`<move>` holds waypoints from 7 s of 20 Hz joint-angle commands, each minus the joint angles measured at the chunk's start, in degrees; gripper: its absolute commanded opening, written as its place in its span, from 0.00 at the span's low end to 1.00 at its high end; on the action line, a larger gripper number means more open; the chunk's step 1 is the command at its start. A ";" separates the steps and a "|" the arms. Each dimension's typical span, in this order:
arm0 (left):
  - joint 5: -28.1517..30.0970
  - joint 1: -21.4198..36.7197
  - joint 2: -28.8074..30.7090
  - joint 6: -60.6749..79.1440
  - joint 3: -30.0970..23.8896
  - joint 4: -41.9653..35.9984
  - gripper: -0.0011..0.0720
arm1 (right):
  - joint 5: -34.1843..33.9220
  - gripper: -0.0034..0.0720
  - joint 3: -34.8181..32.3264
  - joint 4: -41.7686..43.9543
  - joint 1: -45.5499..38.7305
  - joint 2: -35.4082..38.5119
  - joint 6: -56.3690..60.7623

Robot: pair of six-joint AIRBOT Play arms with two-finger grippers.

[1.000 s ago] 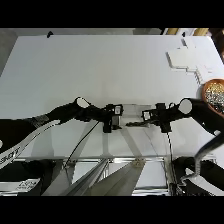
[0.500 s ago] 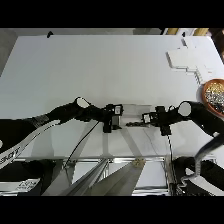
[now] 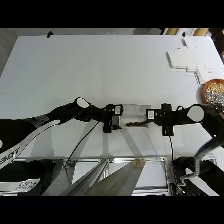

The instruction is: Fold the box and place the chain.

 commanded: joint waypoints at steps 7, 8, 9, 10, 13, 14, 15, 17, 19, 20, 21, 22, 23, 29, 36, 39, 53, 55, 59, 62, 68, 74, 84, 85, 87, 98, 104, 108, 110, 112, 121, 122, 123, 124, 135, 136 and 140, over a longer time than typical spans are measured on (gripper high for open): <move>0.02 0.04 0.04 0.00 0.02 0.02 0.39 | 1.27 0.06 0.02 34.12 0.09 6.95 4.94; -0.02 0.04 0.04 0.00 0.02 0.00 0.39 | 0.07 0.06 0.02 37.64 0.66 6.95 4.94; 0.04 0.04 0.04 0.02 0.02 0.00 0.39 | -2.01 0.06 0.02 39.47 2.14 6.95 4.96; 0.02 0.04 0.04 0.02 0.02 0.02 0.39 | -4.31 0.06 0.02 40.00 4.24 6.93 4.98; 0.00 0.04 0.04 0.00 0.02 0.00 0.39 | -12.98 0.06 0.02 39.74 12.90 6.40 5.01; 0.00 0.04 0.04 0.02 0.02 0.00 0.39 | -16.22 0.06 0.02 39.74 15.28 5.86 5.07; 0.00 0.04 0.04 0.00 0.02 0.00 0.39 | -18.43 0.06 0.02 39.65 16.87 5.27 5.09; 0.00 0.04 0.04 0.00 0.02 0.02 0.39 | -20.22 0.06 0.02 39.34 18.03 3.48 6.86; 0.02 0.04 0.04 0.00 0.02 0.02 0.39 | -20.17 0.06 0.02 35.50 18.03 1.51 10.67; 0.02 0.04 0.04 0.00 0.02 0.00 0.39 | -20.15 0.06 0.02 31.78 18.03 0.61 13.57; 0.02 0.04 0.04 0.00 0.02 0.02 0.39 | -20.11 0.12 0.02 28.35 18.03 0.22 16.33; 0.00 0.04 0.04 0.00 0.02 0.00 0.39 | -20.00 0.25 0.07 25.03 18.01 0.39 19.04; 0.00 0.04 0.04 0.02 0.02 0.00 0.39 | -19.26 0.37 0.28 22.62 17.88 0.90 21.14; 0.02 0.04 0.04 0.00 0.02 0.00 0.39 | -5.46 0.25 4.44 8.92 8.26 10.01 23.02; 0.00 0.04 0.04 0.00 0.02 0.02 0.39 | 0.81 0.25 1.90 4.11 -10.49 8.31 23.02; 0.00 0.04 0.04 0.00 0.02 0.00 0.39 | 0.79 0.29 -0.59 4.66 -10.64 3.65 23.04; 0.02 0.04 0.04 0.00 0.02 0.02 0.39 | -5.05 0.31 -1.92 10.14 -10.64 -7.52 23.04; 0.00 0.04 0.04 0.02 0.02 0.02 0.39 | -5.57 0.31 -1.92 10.16 -10.64 -7.85 23.04; 0.00 0.04 0.04 0.00 0.02 0.02 0.39 | -6.97 0.31 -1.92 10.19 -10.64 -8.31 23.02; 0.02 0.04 0.07 0.00 0.02 0.00 0.39 | -8.22 0.31 -1.92 12.59 -10.60 -9.66 22.99; 0.02 0.04 0.04 0.00 0.02 0.00 0.39 | -8.39 0.13 -1.90 9.88 -7.04 -11.69 23.41; 0.00 0.04 0.04 0.00 0.02 0.00 0.39 | -8.02 0.06 -1.86 3.52 -7.04 -5.99 28.63; 0.00 0.04 0.04 0.00 0.02 0.02 0.39 | -2.54 0.06 -1.86 17.57 -7.02 19.74 26.84; 0.00 0.04 0.04 0.00 0.02 0.02 0.39 | -1.70 0.06 -1.84 21.84 -7.02 21.29 24.79; 0.00 0.04 0.04 0.02 0.02 0.00 0.39 | -0.04 0.06 -1.84 29.33 -7.02 22.97 21.88; 0.00 0.04 0.04 0.00 0.02 0.00 0.39 | -12.74 0.06 -1.84 38.47 8.92 19.21 18.47; 0.00 0.04 0.04 0.00 0.02 0.00 0.39 | -17.07 0.06 -1.84 36.02 14.88 11.13 21.66; 0.02 0.04 0.04 0.02 0.02 0.02 0.39 | -16.94 0.06 -1.84 25.29 14.88 5.38 29.14; 0.00 0.04 0.04 0.00 0.02 0.00 0.39 | -16.31 0.13 -1.84 24.13 14.88 2.62 29.27; 0.00 0.04 0.04 0.00 0.02 0.00 0.39 | -16.13 0.27 -1.84 23.23 14.88 -0.74 29.27; 0.02 0.04 0.04 0.00 0.02 0.00 0.39 | 7.10 0.24 11.43 0.48 6.93 3.52 32.37; 0.02 0.04 0.04 0.02 0.02 0.00 0.39 | 8.46 0.25 11.43 -1.11 3.21 4.42 29.27; 0.00 0.04 0.04 0.00 0.02 0.00 0.39 | 10.40 0.25 11.41 -2.91 -0.74 4.57 25.05; 0.00 0.04 0.04 0.00 0.02 0.00 0.39 | 12.20 0.25 11.21 -3.91 -4.44 4.24 21.57; 0.02 0.04 0.04 0.00 0.02 0.00 0.39 | 3.28 0.25 3.28 -6.58 -15.30 -7.48 -0.42; 0.00 0.04 0.04 0.02 0.02 0.00 0.39 | 1.77 0.25 3.28 -6.43 -15.28 -8.46 -0.96; 0.00 0.04 0.04 0.00 0.02 0.00 0.39 | -0.61 0.25 3.26 -4.33 -15.26 -11.63 -7.23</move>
